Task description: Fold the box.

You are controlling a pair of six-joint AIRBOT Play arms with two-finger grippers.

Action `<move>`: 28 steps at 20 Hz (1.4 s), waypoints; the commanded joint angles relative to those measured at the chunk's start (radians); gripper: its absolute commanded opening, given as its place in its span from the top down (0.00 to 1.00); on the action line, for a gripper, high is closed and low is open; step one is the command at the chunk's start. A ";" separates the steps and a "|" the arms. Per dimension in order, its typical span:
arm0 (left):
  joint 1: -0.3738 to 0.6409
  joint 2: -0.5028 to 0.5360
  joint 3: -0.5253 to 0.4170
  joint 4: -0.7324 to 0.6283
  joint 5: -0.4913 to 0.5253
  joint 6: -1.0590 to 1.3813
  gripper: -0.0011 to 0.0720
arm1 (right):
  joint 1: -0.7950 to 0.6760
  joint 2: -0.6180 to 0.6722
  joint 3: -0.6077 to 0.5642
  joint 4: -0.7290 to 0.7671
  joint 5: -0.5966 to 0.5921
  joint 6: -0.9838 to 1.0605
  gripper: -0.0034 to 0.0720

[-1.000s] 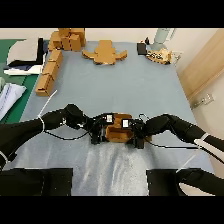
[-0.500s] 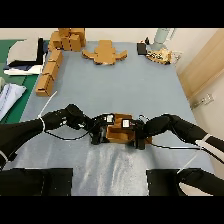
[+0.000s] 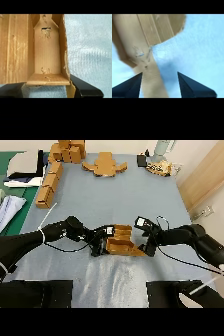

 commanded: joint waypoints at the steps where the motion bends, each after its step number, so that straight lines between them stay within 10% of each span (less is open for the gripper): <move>1: 0.001 0.001 0.000 0.000 0.000 0.000 0.28 | -0.006 0.108 0.001 0.125 -0.110 0.180 0.02; 12: 0.005 0.007 0.011 0.012 0.072 0.041 0.28 | 0.010 0.145 0.001 0.308 -0.149 0.903 0.02; 28: 0.006 0.030 -0.039 0.019 0.090 -0.007 0.28 | 0.010 0.144 0.000 0.308 0.099 0.978 0.02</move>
